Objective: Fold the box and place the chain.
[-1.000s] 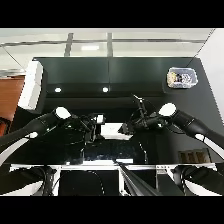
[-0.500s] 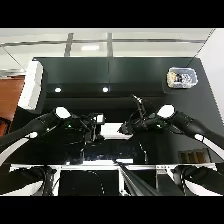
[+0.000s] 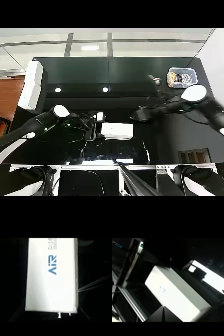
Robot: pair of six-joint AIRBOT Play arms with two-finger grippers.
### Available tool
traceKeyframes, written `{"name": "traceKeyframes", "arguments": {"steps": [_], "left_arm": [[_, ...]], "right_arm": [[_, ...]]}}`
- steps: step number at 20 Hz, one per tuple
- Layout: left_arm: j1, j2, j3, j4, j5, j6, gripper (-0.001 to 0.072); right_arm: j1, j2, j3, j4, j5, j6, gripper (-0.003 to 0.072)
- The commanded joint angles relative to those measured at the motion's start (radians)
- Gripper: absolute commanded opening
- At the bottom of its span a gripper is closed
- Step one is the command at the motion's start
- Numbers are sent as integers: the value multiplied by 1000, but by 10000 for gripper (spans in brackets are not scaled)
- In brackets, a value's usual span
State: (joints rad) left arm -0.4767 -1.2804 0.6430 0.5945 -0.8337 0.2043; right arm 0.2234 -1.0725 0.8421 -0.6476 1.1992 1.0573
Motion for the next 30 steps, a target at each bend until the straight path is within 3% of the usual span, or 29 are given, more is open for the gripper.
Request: {"name": "traceKeyframes", "arguments": {"steps": [1,2,4,7,10,13,16,30], "left_arm": [[6,64,51,132,-134,-302,713],[12,88,64,154,-214,-349,714],[9,124,77,151,-248,-366,715],[-58,98,148,122,-160,-428,714],[-150,1,268,124,-55,-442,713],[-193,-99,345,160,-72,-517,713],[-195,-126,347,228,-108,-588,713],[-221,-128,347,266,-143,-599,713]], "right_arm": [[-172,140,32,-131,190,12,18],[-216,173,32,-184,230,12,18],[-304,222,30,-239,247,13,18],[-369,229,28,-196,223,13,18],[-369,229,28,-180,182,12,18],[-369,229,28,-180,190,12,17],[-369,229,28,-180,195,12,18],[-369,229,28,-172,183,14,18]]}}
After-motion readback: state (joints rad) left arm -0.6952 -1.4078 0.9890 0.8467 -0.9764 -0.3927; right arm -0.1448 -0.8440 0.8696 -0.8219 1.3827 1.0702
